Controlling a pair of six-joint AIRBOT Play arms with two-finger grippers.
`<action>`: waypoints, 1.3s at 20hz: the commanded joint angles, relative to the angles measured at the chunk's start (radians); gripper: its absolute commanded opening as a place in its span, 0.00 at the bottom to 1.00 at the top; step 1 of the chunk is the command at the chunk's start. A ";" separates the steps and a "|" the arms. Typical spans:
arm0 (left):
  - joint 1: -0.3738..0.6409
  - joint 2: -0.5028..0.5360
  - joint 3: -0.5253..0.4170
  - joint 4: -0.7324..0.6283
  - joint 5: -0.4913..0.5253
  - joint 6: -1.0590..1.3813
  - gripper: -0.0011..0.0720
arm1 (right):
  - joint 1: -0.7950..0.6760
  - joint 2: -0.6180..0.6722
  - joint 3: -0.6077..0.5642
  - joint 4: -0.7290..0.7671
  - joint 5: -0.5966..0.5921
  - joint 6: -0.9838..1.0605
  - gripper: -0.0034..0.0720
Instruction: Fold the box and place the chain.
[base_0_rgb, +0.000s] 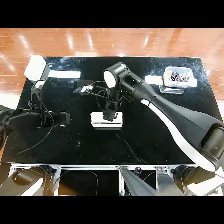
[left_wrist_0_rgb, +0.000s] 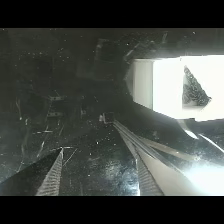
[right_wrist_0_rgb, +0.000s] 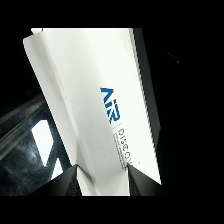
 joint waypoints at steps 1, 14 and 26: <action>0.001 0.000 0.000 0.001 0.001 0.000 0.78 | -0.002 -0.001 0.000 0.003 -0.014 0.000 0.55; 0.001 0.000 0.000 -0.002 0.001 0.000 0.78 | -0.001 -0.002 0.000 -0.009 -0.037 0.008 0.55; 0.001 0.000 0.000 -0.002 0.001 0.000 0.78 | -0.002 -0.002 0.000 -0.005 -0.012 0.009 0.38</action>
